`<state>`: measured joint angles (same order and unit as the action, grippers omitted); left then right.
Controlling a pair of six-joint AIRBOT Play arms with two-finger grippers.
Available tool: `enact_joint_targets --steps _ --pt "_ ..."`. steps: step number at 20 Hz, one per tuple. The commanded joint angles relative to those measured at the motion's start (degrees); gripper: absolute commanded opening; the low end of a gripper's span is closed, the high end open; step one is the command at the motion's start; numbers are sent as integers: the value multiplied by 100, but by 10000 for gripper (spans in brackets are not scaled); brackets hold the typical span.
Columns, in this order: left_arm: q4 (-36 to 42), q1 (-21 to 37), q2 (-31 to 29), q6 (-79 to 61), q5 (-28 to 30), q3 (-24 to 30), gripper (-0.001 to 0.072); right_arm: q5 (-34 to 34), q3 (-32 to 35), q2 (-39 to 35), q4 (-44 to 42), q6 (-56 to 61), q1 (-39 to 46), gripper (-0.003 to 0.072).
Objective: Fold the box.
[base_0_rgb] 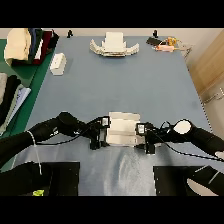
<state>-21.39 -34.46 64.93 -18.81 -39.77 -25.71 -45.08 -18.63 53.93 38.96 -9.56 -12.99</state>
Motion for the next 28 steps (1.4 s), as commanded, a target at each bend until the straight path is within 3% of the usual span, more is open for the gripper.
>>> enact_joint_targets --steps 1,11,15,28 --pt "-72 -105 46 -160 -76 -7 691 15 0 -2 24 -13 4 494" --pt "-179 -122 33 -96 -96 70 690 15 0 -2 26 -13 4 495" --pt "-275 -420 35 350 570 72 690 15 0 -2 24 -13 4 495" --pt "-518 -557 44 345 514 72 690 15 0 -2 24 -13 4 494"
